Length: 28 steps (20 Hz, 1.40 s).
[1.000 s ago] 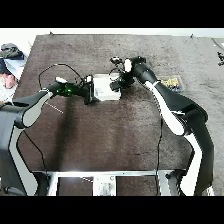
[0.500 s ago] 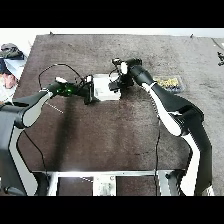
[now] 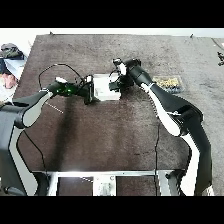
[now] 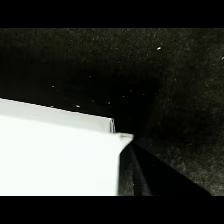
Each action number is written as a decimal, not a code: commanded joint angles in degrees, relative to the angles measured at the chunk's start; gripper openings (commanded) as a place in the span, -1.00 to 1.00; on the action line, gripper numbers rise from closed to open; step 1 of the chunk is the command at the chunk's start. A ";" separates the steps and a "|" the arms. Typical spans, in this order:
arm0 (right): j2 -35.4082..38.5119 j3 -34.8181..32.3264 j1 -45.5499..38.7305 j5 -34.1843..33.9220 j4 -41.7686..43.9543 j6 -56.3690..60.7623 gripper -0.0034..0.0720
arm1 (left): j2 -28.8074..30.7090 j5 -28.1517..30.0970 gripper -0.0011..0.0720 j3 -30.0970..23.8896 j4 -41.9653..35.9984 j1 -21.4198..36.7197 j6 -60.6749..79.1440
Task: Fold the box and place the chain.
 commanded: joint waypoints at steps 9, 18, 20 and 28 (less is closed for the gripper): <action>-1.66 0.04 2.16 0.61 -3.67 0.28 -0.30 | 0.00 0.02 -0.21 0.02 0.00 0.02 0.02; -1.62 0.04 2.19 0.66 -4.00 3.30 -0.41 | 0.00 0.00 -0.21 0.02 0.00 0.02 0.00; -1.03 0.04 2.16 0.59 -4.02 3.28 -0.42 | 0.00 0.00 -0.21 0.02 0.00 0.00 0.00; 2.19 0.04 2.12 2.73 -3.78 1.14 0.55 | 0.00 0.02 -0.21 0.00 0.00 0.02 0.00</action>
